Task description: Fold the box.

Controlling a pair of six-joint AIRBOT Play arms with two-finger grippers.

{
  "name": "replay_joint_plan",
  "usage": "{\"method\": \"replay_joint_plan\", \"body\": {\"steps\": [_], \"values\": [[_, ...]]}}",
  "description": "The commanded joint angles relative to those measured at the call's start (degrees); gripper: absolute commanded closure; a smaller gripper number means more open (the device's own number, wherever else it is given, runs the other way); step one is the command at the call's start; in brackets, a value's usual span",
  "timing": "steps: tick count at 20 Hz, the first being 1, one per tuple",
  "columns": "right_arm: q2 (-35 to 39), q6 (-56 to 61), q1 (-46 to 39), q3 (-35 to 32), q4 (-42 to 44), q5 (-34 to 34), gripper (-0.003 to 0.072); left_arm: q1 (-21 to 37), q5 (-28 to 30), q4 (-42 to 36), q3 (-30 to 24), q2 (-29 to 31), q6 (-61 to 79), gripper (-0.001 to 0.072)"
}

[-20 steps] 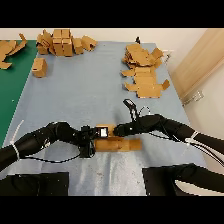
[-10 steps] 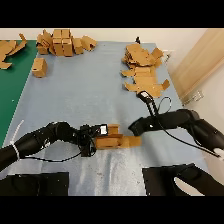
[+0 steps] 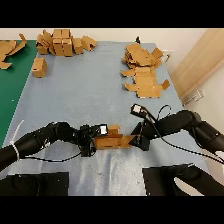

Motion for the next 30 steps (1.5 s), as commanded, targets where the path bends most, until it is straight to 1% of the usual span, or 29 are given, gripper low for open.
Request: {"method": "replay_joint_plan", "body": {"steps": [1, 4, 6, 9, 12, 16, 17, 18, 19, 20, 21, 22, 23, 24, 30], "values": [[-4.0, -8.6, 4.5, 0.0, 0.4, 2.1, 0.0146, 0.0, 0.0, 0.0, 0.0, 0.0, 0.0, 0.0292], [-6.8, -9.4, 9.0, 0.0, -5.8, 9.6, 0.0146, 0.0, 0.0, 0.0, 0.0, 0.0, 0.0, 0.0293], [-7.8, -9.4, 10.3, 0.0, -8.4, 13.2, 0.0145, 0.0, 0.0, 0.0, 0.0, 0.0, 0.0, 0.0293], [-8.0, -9.4, 10.3, 0.0, -8.2, 14.7, 0.0146, 0.0, 0.0, 0.0, 0.0, 0.0, 0.0, 0.0293], [-8.3, -9.4, 10.4, 0.0, -7.6, 17.6, 0.0146, 0.0, 0.0, 0.0, 0.0, 0.0, 0.0, 0.0292], [-8.8, -9.4, 12.8, -0.1, -6.0, 16.6, 0.0148, 0.0, 0.0, 0.0, 0.0, 0.0, 0.0, 0.0293], [-8.8, -9.4, 13.6, -0.2, -6.0, 16.5, 0.0189, 0.0, 0.0, 0.0, 0.0, 0.0, 0.0, 0.0293], [-8.8, -9.3, 14.2, -0.2, -6.0, 16.0, 0.0318, 0.0, 0.0, 0.0, 0.0, 0.0, 0.0, 0.0293], [-8.8, -9.3, 14.5, -0.2, -6.0, 15.6, 0.0355, 0.0, 0.0, 0.0, 0.0, 0.0, 0.0, 0.0292], [-8.8, -9.3, 14.5, -0.2, -6.0, 15.3, 0.0411, 0.0, 0.0, 0.0, 0.0, 0.0, 0.0, 0.0293], [-8.8, -9.3, 14.5, -0.2, -6.0, 15.4, 0.0418, 0.0, 0.0, 0.0, 0.0, 0.0, 0.0, 0.0292], [-8.8, -9.1, 14.5, -0.2, -6.0, 15.5, 0.0541, 0.0, 0.0, 0.0, 0.0, 0.0, 0.0, 0.0293], [-8.9, -8.9, 14.5, -0.2, -5.8, 15.8, 0.0545, 0.0, 0.0, 0.0, 0.0, 0.0, 0.0, 0.0293], [-8.9, -8.9, 14.5, -0.2, -5.6, 16.1, 0.0591, 0.0, 0.0, 0.0, 0.0, 0.0, 0.0, 0.0293], [-8.9, -8.9, 15.6, -0.4, -3.1, 20.2, 0.0593, 0.0, 0.0, 0.0, 0.0, 0.0, 0.0, 0.0293]]}}
